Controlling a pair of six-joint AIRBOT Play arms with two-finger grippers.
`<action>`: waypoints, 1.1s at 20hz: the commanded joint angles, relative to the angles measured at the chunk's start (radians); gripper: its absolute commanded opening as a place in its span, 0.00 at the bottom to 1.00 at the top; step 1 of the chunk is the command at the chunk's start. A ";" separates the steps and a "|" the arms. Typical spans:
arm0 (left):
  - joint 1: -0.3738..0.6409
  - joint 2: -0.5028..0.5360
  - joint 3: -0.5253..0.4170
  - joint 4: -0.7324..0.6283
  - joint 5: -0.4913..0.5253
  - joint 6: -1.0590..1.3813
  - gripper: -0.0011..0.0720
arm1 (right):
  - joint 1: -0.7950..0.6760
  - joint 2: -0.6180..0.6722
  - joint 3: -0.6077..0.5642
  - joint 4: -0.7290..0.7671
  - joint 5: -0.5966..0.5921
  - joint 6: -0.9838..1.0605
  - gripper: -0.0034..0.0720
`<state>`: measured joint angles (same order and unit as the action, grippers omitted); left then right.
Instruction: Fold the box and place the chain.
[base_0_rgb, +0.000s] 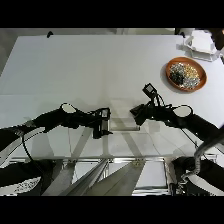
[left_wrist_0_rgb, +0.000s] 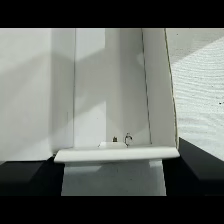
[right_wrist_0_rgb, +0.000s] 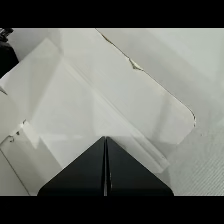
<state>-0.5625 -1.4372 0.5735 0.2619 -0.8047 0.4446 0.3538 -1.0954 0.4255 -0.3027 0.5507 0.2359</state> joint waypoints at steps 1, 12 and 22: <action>0.000 0.000 0.000 0.000 0.000 0.001 0.20 | 0.001 0.005 0.000 0.005 0.021 0.030 0.06; 0.000 0.000 0.000 0.000 -0.004 0.001 0.20 | -0.448 0.303 0.000 -0.251 0.536 -0.095 0.06; 0.000 0.000 0.000 0.000 -0.007 0.001 0.20 | -0.192 0.182 -0.044 -0.594 0.341 -0.340 0.43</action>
<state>-0.5625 -1.4376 0.5732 0.2623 -0.8112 0.4450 0.0990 -0.8837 0.3950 -0.8509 0.9379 -0.0196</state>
